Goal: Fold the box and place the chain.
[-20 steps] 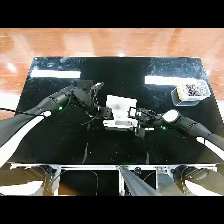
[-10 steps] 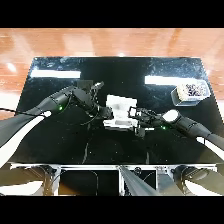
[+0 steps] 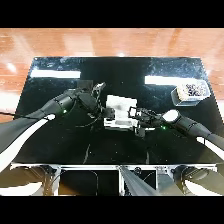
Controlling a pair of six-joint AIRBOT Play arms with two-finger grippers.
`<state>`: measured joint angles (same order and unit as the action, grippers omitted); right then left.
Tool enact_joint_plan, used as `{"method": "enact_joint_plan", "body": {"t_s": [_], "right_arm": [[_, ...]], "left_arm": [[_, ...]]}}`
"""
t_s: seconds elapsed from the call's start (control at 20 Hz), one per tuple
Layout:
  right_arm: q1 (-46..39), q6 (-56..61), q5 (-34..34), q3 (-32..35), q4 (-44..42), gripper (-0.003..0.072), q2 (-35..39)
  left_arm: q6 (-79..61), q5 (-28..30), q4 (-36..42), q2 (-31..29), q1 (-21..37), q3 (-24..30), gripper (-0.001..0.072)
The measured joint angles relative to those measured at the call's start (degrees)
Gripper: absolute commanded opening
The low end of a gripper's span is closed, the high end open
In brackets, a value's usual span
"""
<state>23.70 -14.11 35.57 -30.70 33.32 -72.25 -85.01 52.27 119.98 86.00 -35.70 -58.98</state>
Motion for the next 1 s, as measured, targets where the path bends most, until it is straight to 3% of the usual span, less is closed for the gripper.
{"method": "enact_joint_plan", "body": {"t_s": [0.05,0.1,0.35,0.5,0.7,0.75,1.0], "right_arm": [[0.0,0.0,0.0,0.0,0.0,0.0315,0.0],[0.0,0.0,0.0,0.0,0.0,0.0315,0.0],[0.0,-0.09,-0.04,0.0,-0.02,0.0315,-0.04],[0.0,-0.07,-0.04,0.0,-0.04,0.0315,-0.04],[0.0,-0.02,-0.04,0.0,-0.02,0.0315,-0.04],[0.02,0.0,-0.04,0.0,-0.04,0.0315,-0.04],[0.0,0.07,-0.02,0.0,-0.04,0.0315,-0.04]], "left_arm": [[2.86,0.04,-3.02,0.04,-0.94,-0.59,0.056],[5.75,0.28,-6.32,0.09,-1.88,-1.33,0.0486],[13.64,5.73,-16.0,2.23,-4.33,-6.23,0.0478],[15.06,9.01,-17.68,4.26,-4.81,-8.63,0.0421],[16.76,10.23,-18.97,5.29,-4.96,-9.79,0.0213],[17.16,10.4,-19.23,5.44,-4.96,-9.94,0.0193],[17.99,10.38,-19.3,5.97,-5.03,-10.21,0.02]]}}
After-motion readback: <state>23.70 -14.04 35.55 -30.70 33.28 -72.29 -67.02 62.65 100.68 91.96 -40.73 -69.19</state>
